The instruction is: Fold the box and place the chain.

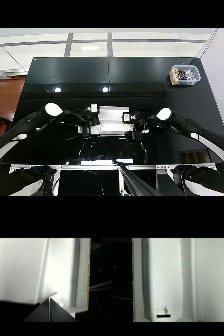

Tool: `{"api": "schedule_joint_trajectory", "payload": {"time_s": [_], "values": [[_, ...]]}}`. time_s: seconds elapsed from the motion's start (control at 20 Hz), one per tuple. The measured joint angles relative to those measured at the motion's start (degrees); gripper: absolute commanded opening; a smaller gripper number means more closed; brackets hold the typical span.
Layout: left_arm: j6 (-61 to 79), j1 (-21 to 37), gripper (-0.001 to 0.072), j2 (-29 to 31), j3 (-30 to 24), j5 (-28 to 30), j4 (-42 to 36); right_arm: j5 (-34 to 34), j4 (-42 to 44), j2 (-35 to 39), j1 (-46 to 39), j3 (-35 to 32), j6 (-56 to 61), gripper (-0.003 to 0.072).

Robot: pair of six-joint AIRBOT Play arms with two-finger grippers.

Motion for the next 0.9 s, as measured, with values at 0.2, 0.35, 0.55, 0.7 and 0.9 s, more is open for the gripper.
{"api": "schedule_joint_trajectory", "payload": {"time_s": [0.2, 0.35, 0.55, 0.7, 0.9], "values": [[-16.5, 9.0, 0.0028, 7.8, 0.3, -6.6, 8.9, 0.0, 0.0, 0.0, 0.0, 0.0, 0.0, 0.0177], [-34.0, 18.2, 0.0028, 10.3, 0.1, -9.2, 12.8, 0.0, 0.0, 0.0, 0.0, 0.0, 0.0, 0.0177], [-58.8, 30.0, 0.0026, 6.8, -2.4, -14.3, 12.0, 0.0, 0.0, 0.0, 0.0, 0.0, 0.0, 0.0176], [-64.3, 32.8, 0.0025, 0.7, -3.7, -19.6, 8.0, 0.0, 0.0, 0.0, 0.0, 0.0, 0.0, 0.0177], [-66.5, 27.7, 0.0026, -4.9, -4.3, -20.0, 3.8, 0.0, 0.0, 0.0, 0.0, 0.0, 0.2, 0.0177]]}}
